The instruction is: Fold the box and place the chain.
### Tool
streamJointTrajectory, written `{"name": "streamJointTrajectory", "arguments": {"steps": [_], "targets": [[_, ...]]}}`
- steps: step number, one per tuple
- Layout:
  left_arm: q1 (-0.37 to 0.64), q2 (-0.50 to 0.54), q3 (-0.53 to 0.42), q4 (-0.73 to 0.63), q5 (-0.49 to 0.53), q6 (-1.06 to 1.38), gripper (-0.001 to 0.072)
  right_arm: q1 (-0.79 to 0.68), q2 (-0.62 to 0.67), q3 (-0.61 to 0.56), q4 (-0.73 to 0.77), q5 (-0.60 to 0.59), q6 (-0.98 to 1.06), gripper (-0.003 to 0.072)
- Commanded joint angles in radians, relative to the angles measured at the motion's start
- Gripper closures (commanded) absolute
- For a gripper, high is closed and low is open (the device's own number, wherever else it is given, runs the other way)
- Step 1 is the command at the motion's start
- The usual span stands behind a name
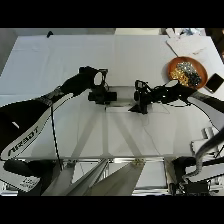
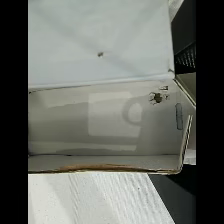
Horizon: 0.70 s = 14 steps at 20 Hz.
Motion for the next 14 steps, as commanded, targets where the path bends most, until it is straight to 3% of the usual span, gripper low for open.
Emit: {"name": "streamJointTrajectory", "arguments": {"steps": [1, 2, 5, 6, 8, 10, 11, 14], "targets": [[-0.005, -0.01, 0.005, 0.0, -0.002, -0.005, 0.0662, 0.0, 0.0, 0.001, 0.0, 0.0, 0.0, 0.0275], [-0.005, -0.01, 0.005, 0.0, -0.002, 0.005, 0.0706, 0.0, 0.0, 0.0, 0.0, 0.0, 0.0, 0.0275], [-0.005, -0.009, 0.005, -0.008, -0.002, 0.005, 0.07, 0.0, 0.0, 0.0, 0.0, 0.0, 0.0, 0.0275], [-0.005, -0.009, 0.005, -0.016, -0.002, 0.004, 0.0649, 0.0, 0.0, 0.0, 0.0, 0.0, 0.0, 0.0275], [-0.003, -0.009, 0.005, -0.04, -0.002, 0.004, 0.0402, 0.0, 0.0, 0.0, 0.0, 0.0, 0.0, 0.0275], [0.003, -0.005, 0.005, -0.053, -0.001, 0.005, 0.0236, 0.0, 0.0, 0.0, 0.0, 0.0, 0.0, 0.0275], [0.003, 0.0, 0.005, -0.053, -0.005, 0.024, 0.0197, 0.0, 0.0, 0.001, 0.0, 0.0, 0.0, 0.0275], [0.018, 0.038, 0.005, -0.085, -0.03, 0.146, 0.0197, 0.0, 0.0, 0.0, 0.0, 0.0, 0.0, 0.0275]]}}
